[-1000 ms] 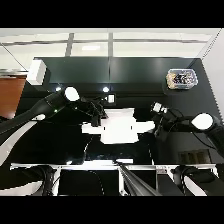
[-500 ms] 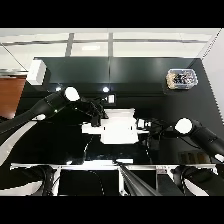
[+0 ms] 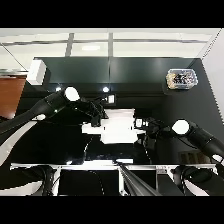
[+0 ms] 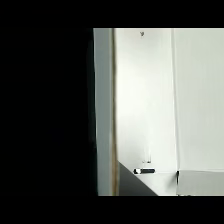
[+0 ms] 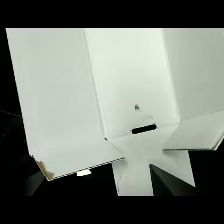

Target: Fold the box and place the chain.

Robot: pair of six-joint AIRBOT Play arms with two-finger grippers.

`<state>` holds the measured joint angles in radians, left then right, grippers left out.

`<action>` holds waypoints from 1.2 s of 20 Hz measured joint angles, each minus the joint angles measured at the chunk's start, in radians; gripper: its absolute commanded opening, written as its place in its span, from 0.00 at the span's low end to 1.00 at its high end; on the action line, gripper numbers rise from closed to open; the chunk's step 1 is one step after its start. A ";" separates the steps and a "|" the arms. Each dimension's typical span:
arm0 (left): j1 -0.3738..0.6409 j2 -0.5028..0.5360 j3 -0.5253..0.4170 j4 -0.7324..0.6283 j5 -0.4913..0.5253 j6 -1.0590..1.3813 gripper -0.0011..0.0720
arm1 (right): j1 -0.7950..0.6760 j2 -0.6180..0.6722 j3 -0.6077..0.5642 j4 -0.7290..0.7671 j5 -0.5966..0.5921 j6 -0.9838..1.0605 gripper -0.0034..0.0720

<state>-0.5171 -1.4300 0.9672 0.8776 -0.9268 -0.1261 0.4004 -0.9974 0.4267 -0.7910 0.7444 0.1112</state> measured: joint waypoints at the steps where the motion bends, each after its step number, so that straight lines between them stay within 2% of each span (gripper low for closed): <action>1: 0.000 0.000 0.000 0.000 0.000 0.000 0.05 | 0.000 0.000 0.000 0.011 -0.004 -0.007 0.97; 6: 0.000 0.000 0.000 0.000 0.000 0.000 0.05 | 0.001 -0.001 0.010 0.047 0.011 -0.032 0.97; 14: 0.000 0.000 0.000 -0.003 0.001 0.000 0.05 | 0.029 -0.001 -0.005 -0.009 0.055 -0.037 0.97; 21: 0.000 0.000 0.000 -0.007 0.003 0.000 0.05 | 0.098 0.001 -0.020 0.070 -0.093 -0.037 0.97; 24: 0.000 0.000 0.000 -0.007 0.003 0.000 0.05 | 0.106 0.013 0.010 0.040 -0.129 -0.038 0.97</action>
<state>-0.5175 -1.4300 0.9672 0.8703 -0.9241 -0.1265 0.5060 -0.9840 0.4362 -0.7506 0.6155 0.0731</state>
